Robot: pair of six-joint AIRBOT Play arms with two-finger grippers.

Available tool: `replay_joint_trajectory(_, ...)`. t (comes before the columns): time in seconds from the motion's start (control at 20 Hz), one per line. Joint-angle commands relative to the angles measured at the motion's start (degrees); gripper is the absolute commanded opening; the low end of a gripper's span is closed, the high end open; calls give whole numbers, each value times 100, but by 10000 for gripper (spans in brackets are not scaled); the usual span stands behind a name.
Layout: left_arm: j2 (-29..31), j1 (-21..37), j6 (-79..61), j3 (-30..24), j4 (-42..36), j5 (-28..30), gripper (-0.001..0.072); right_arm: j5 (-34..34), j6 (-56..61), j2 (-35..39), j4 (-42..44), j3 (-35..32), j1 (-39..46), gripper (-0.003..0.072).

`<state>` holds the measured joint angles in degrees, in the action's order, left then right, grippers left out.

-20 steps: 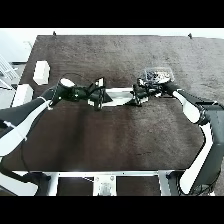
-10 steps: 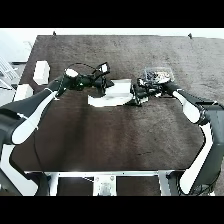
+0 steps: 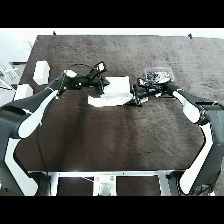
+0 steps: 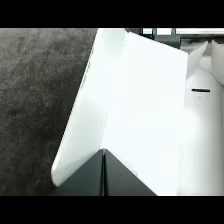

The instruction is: Fold the box and place the chain.

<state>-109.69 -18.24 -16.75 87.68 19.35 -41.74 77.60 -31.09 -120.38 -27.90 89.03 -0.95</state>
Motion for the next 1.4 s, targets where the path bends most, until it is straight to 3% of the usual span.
replay_joint_trajectory(0.0, -168, -87, 26, 9, 92, 61, 17, 2, 0, 0, 0, 0, -4, 478)
replay_joint_trajectory(0.75, -205, -98, 114, 20, 168, -26, 18, 2, 0, 0, 0, 0, -4, 478)
replay_joint_trajectory(0.95, 245, 24, -74, 356, 297, -870, 19, 2, 0, 0, 0, 0, -4, 478)
replay_joint_trajectory(1.25, 1082, 533, 931, 393, 1432, -2037, 22, 2, 0, 0, 0, 0, -4, 478)
replay_joint_trajectory(1.3, 1084, 616, 1189, 393, 1537, -2151, 161, 2, 0, 0, 0, 0, -4, 478)
replay_joint_trajectory(1.35, 1082, 669, 1434, 363, 1764, -2194, 431, 2, 0, 0, 0, 0, -4, 478)
